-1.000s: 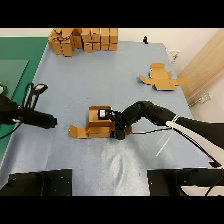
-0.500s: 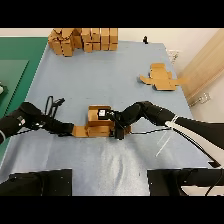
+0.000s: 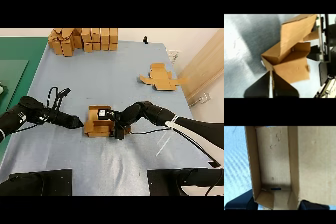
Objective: Fold the box.
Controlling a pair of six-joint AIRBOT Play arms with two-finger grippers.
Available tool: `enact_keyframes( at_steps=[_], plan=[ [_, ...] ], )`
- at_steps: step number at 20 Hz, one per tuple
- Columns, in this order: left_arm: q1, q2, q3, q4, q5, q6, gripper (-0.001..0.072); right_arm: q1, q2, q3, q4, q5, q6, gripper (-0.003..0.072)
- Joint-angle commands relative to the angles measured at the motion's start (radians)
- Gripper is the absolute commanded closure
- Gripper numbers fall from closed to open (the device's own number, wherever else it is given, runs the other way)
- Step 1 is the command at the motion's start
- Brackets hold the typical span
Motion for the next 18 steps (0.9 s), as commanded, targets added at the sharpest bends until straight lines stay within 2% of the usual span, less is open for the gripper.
enact_keyframes(
  at_steps=[1,5,6,7,8,12,18],
  plan=[
    [-0.026,0.006,0.008,-0.033,-0.004,0.032,0.0342,0.000,0.000,0.000,0.000,-0.001,0.001,0.0604],
    [-0.059,-0.021,0.008,-0.050,-0.003,0.032,0.0343,0.000,0.000,0.000,0.000,-0.001,0.001,0.0603],
    [-0.072,-0.027,0.008,-0.050,0.002,0.028,0.0290,0.000,0.000,0.000,0.000,-0.001,0.001,0.0604],
    [-0.084,-0.029,0.008,-0.049,0.015,0.003,0.0150,0.000,0.000,0.000,0.000,0.000,0.001,0.0603],
    [-0.096,-0.027,0.011,-0.051,0.039,-0.023,0.0097,0.000,0.000,0.000,0.000,-0.001,0.001,0.0603],
    [-0.135,-0.027,0.071,-0.033,0.053,-0.092,0.0098,0.000,0.000,0.000,0.000,0.000,0.001,0.0604],
    [-0.274,-0.028,0.158,0.227,0.078,-0.360,0.0099,0.000,0.000,0.000,0.000,0.000,0.001,0.0603]
  ],
)
